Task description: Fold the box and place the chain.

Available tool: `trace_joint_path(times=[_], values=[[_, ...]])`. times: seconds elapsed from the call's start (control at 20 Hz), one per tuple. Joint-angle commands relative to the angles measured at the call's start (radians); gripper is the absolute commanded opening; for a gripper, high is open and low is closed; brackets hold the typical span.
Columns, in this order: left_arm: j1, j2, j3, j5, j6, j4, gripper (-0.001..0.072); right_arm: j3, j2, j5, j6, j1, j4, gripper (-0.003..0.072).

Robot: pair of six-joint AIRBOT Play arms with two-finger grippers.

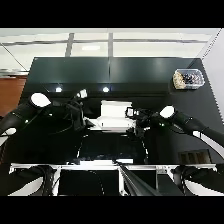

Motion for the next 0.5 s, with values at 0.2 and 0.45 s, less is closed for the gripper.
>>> trace_joint_path(times=[0.2, 0.45], values=[[-0.106, -0.083, -0.025, 0.179, 0.288, 0.077, 0.0711, 0.0, 0.0, 0.0, 0.0, 0.001, 0.0, 0.0164], [-0.187, -0.085, -0.02, 0.245, 0.274, 0.063, 0.0509, 0.0, 0.0, 0.0, 0.0, 0.001, 0.0, 0.0164]])
